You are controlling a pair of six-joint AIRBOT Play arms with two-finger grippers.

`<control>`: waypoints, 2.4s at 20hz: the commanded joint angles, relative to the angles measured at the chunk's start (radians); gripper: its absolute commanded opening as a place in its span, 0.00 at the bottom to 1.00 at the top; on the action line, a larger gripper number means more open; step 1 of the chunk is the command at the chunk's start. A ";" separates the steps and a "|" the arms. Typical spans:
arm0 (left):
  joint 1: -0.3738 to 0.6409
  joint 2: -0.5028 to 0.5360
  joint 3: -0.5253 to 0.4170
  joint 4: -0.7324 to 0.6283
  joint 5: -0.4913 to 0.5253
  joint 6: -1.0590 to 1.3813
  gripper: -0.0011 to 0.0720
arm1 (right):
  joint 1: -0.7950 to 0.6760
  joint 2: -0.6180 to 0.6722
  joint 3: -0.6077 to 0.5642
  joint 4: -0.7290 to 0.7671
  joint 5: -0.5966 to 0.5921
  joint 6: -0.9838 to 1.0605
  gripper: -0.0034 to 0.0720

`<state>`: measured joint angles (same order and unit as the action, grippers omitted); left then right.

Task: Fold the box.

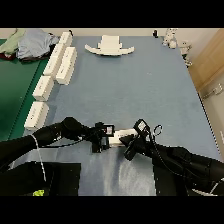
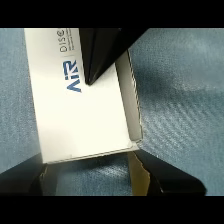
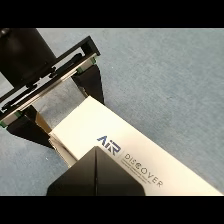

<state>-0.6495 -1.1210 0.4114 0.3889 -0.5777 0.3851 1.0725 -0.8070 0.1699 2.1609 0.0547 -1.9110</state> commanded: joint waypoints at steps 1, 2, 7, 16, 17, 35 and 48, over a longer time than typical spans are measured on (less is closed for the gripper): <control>0.001 0.000 0.001 0.000 0.000 -0.001 0.83 | 0.001 0.011 0.002 -0.002 0.002 0.000 0.05; 0.001 0.000 0.001 0.000 0.000 -0.001 0.83 | 0.001 0.010 0.001 -0.002 0.001 0.000 0.05; 0.001 0.000 0.001 0.000 0.000 -0.001 0.83 | 0.001 0.010 0.001 -0.002 -0.003 0.000 0.05; 0.001 0.000 0.001 0.000 0.000 0.000 0.83 | 0.001 0.010 0.001 -0.002 -0.008 0.001 0.07; 0.001 0.000 0.001 0.000 0.000 0.000 0.83 | 0.001 0.010 0.001 -0.002 -0.010 0.000 0.07; 0.001 0.000 0.001 0.000 0.000 -0.001 1.00 | -0.001 0.009 0.001 -0.002 -0.011 0.000 0.07; -0.027 -0.002 0.011 -0.014 -0.011 -0.124 1.00 | -0.001 0.008 0.001 -0.002 -0.010 0.000 0.07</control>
<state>-0.6582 -1.1217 0.4210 0.3710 -0.5945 0.2703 1.0721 -0.7979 0.1703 2.1582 0.0437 -1.9110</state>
